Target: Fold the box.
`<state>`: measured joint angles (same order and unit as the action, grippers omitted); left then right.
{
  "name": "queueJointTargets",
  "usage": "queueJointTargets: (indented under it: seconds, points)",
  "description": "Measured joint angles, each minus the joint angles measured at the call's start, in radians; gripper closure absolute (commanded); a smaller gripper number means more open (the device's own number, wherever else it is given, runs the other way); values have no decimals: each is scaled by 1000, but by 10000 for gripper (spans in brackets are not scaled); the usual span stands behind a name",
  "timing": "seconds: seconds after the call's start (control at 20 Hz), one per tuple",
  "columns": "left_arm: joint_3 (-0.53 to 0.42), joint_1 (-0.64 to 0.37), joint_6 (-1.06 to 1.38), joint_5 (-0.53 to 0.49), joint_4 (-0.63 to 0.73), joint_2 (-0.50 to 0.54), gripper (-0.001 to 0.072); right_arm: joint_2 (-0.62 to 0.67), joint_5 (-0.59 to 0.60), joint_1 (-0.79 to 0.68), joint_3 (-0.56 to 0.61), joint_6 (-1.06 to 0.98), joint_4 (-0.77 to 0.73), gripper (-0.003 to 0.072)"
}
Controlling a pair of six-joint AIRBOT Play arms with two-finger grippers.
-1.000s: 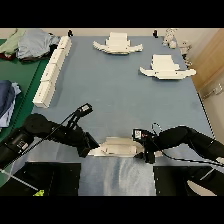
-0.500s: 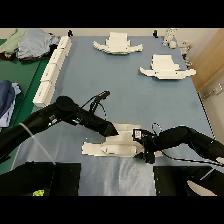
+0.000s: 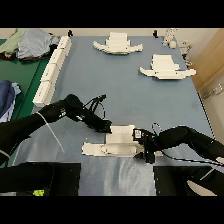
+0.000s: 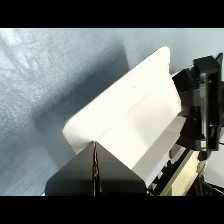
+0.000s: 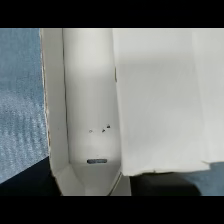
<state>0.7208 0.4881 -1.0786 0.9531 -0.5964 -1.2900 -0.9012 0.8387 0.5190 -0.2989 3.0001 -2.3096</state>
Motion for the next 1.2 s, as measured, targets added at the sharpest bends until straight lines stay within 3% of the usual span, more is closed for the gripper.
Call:
queueJointTargets:
  seconds: [0.3,0.5,0.7,0.95,1.2]
  points:
    - [2,5,-14,3,-5,-52,697,0,0,0,0,-1,1,168]
    - [17,2,14,-1,-1,-22,697,0,0,0,0,1,2,168]
    - [42,-20,46,2,14,119,697,0,0,0,0,4,4,168]
    - [44,-40,84,88,-31,338,699,0,0,0,0,3,3,168]
    - [-65,-44,156,154,-140,570,697,0,0,0,0,2,3,168]
